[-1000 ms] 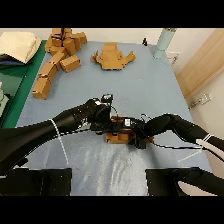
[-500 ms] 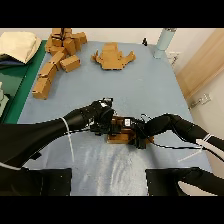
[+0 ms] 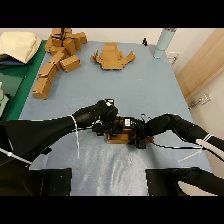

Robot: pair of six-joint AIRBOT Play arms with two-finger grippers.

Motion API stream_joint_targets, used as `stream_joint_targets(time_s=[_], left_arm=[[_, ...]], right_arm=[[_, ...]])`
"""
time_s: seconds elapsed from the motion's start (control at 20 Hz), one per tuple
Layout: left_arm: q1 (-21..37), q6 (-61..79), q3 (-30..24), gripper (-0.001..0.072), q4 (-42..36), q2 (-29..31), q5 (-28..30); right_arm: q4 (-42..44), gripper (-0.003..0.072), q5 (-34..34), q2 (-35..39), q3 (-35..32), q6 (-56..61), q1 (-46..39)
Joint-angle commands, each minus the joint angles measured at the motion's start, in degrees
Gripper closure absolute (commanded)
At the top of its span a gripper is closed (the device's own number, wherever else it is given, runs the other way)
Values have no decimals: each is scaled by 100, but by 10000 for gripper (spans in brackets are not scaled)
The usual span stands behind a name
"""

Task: Fold the box.

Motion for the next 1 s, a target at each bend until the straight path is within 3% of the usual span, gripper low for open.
stream_joint_targets(time_s=[0.0, 0.5, 0.6, 0.65, 0.7, 0.95], left_arm=[[2, -330, 170, 268, 55, -195, -376], [2, -334, 173, 271, 52, -208, -125], [-15, -337, 173, 301, 52, -208, -133], [-37, -330, 173, 447, 55, -208, -142], [-79, -280, 173, 643, 74, -208, -146], [-214, -273, 173, 698, 122, -208, -149]], right_arm=[[0, 185, 0, 0, -2, 2, 4], [0, 185, 0, 0, -2, 2, 4], [0, 185, 0, 0, -2, 2, 4], [0, 185, 0, 0, -2, 2, 4], [0, 186, 0, 0, -2, 2, 4], [0, 186, 2, 0, -2, 2, 4]])
